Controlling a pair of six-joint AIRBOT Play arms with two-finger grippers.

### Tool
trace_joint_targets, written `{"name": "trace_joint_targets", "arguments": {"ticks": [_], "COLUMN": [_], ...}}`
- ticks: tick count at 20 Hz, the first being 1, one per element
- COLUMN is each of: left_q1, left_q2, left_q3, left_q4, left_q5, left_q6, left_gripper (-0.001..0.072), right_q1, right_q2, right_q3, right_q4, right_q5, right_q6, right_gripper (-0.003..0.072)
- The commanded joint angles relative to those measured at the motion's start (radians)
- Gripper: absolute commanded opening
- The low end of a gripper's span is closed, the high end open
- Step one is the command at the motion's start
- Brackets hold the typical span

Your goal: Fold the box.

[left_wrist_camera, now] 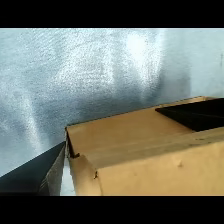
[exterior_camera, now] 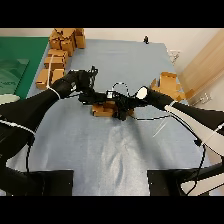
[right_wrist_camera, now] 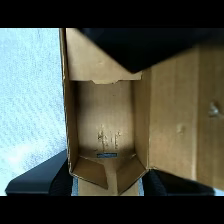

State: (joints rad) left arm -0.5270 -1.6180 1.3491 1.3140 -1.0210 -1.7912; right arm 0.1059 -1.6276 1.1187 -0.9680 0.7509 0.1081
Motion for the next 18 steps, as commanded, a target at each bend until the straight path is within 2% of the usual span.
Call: {"name": "trace_joint_targets", "arguments": {"ticks": [1, 9, 10, 12, 13, 14, 18], "left_q1": [-0.037, -0.043, -0.045, -0.046, -0.047, -0.047, -0.047], "left_q2": [-0.034, -0.051, -0.051, -0.052, -0.054, -0.056, -0.072], "left_q3": [0.022, 0.022, 0.022, 0.022, 0.022, 0.022, 0.022], "left_q4": [0.104, 0.125, 0.132, 0.134, 0.133, 0.127, 0.122], "left_q5": [-0.07, -0.076, -0.076, -0.081, -0.088, -0.091, -0.114], "left_q6": [-0.079, -0.13, -0.137, -0.142, -0.138, -0.129, -0.11], "left_gripper": [0.0526, 0.051, 0.043, 0.0397, 0.0191, 0.0025, 0.0021], "right_q1": [0.0, 0.0, 0.0, 0.0, 0.0, 0.0, 0.0], "right_q2": [0.0, 0.0, 0.0, 0.0, 0.0, 0.0, 0.0], "right_q3": [0.0, 0.0, 0.0, 0.0, 0.0, 0.0, 0.0], "right_q4": [0.003, 0.004, 0.004, 0.004, 0.004, 0.004, 0.004], "right_q5": [0.0, 0.0, 0.0, 0.0, 0.0, 0.0, 0.0], "right_q6": [0.0, 0.0, 0.0, 0.0, 0.0, 0.0, 0.001], "right_gripper": [0.051, 0.051, 0.051, 0.051, 0.051, 0.051, 0.051]}}
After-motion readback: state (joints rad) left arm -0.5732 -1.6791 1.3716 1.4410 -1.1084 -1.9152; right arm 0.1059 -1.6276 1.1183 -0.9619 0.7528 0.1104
